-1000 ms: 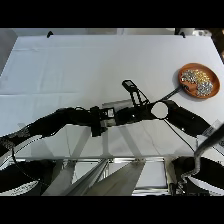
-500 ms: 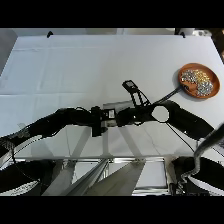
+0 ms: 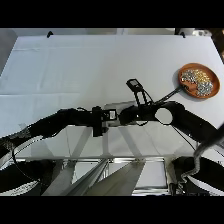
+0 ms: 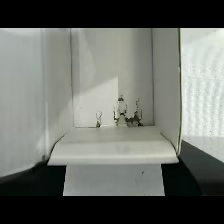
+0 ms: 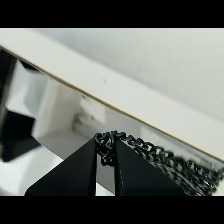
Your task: Fold the box and place the chain.
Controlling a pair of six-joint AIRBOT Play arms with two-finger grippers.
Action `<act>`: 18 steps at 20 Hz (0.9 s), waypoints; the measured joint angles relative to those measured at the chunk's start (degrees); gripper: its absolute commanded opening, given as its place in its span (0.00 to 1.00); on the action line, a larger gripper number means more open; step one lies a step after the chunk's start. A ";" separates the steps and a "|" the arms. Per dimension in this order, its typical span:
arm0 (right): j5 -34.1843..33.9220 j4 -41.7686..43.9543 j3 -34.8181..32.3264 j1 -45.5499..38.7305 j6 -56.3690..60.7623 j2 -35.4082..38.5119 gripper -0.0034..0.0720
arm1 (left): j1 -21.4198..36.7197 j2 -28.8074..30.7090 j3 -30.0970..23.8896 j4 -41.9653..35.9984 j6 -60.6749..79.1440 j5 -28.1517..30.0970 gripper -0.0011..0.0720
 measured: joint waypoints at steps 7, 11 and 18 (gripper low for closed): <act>0.70 0.04 -0.07 -1.40 0.31 2.08 0.06 | 0.02 0.00 0.00 0.15 -0.02 0.50 0.21; 0.00 0.17 -1.84 -1.51 0.81 2.25 0.06 | 0.02 0.00 0.00 0.17 -0.04 0.68 0.21; -5.92 1.92 -4.52 1.07 1.92 -0.72 0.10 | 0.02 0.00 0.00 0.20 -0.13 0.72 0.21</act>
